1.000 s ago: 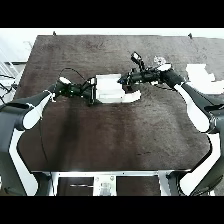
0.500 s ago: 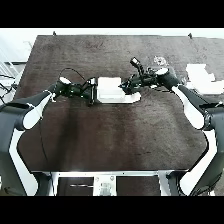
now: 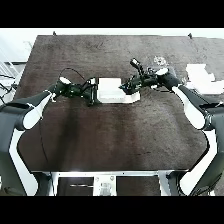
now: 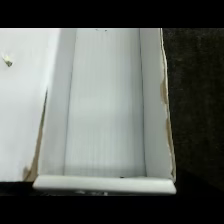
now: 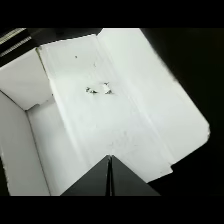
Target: Fold the box and place the chain.
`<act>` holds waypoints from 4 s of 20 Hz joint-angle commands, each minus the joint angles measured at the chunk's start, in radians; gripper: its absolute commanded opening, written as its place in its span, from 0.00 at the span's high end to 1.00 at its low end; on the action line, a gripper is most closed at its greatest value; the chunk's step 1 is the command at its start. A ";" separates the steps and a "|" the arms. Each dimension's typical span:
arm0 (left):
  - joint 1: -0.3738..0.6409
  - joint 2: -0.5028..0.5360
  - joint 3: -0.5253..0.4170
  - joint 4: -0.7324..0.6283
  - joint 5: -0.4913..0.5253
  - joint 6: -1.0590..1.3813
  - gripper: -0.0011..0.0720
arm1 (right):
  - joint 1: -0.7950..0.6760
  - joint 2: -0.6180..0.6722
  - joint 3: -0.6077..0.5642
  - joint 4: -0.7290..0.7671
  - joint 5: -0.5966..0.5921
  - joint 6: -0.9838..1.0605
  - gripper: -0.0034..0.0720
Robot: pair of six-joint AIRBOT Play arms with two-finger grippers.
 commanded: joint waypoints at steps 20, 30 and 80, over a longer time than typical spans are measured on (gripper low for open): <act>0.001 0.000 0.000 0.000 0.000 0.000 0.41 | -0.024 0.134 -0.089 -0.331 0.087 -0.182 0.19; 0.001 0.000 0.000 0.000 0.000 0.000 0.41 | 0.047 0.123 -0.107 -0.330 -0.013 -0.194 0.45; 0.001 0.000 0.000 -0.001 0.000 0.000 0.41 | -0.216 0.171 -0.345 -0.152 -0.085 0.723 0.95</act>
